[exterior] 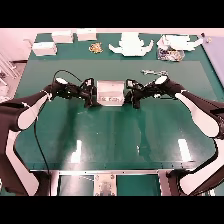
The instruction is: Fold the box and place the chain.
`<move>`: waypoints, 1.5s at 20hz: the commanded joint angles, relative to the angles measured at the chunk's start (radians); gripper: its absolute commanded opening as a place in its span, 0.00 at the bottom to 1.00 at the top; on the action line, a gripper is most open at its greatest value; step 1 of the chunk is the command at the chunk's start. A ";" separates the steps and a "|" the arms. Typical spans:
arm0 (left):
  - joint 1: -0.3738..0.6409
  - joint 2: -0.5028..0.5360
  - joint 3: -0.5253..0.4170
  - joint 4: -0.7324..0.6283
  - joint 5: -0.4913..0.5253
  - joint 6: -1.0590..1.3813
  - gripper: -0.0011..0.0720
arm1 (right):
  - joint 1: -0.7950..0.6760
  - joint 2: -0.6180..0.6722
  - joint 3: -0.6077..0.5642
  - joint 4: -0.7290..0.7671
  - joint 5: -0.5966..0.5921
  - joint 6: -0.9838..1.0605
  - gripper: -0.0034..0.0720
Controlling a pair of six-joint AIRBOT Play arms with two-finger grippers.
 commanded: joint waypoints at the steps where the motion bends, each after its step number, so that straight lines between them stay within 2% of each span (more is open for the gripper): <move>1: 0.001 0.001 0.000 0.000 0.000 0.000 0.87 | 0.000 0.007 0.006 0.006 -0.005 0.061 0.05; 11: 0.001 0.001 0.000 0.000 0.000 0.000 0.87 | -0.006 0.171 0.006 -0.006 -0.005 0.216 0.04; 18: 0.001 0.001 0.000 0.000 0.000 0.000 0.87 | 0.018 0.352 0.008 -0.005 -0.010 0.327 0.04; 23: 0.001 0.001 0.000 0.000 0.000 0.000 0.87 | 0.148 0.496 0.009 -0.005 -0.175 0.403 0.04; 26: 0.001 0.001 0.000 0.000 0.000 0.000 0.87 | 0.244 0.515 0.025 -0.026 -0.230 0.464 0.04; 30: 0.001 0.001 0.000 0.000 0.000 0.000 0.87 | 0.338 0.515 0.035 -0.047 -0.400 0.504 0.04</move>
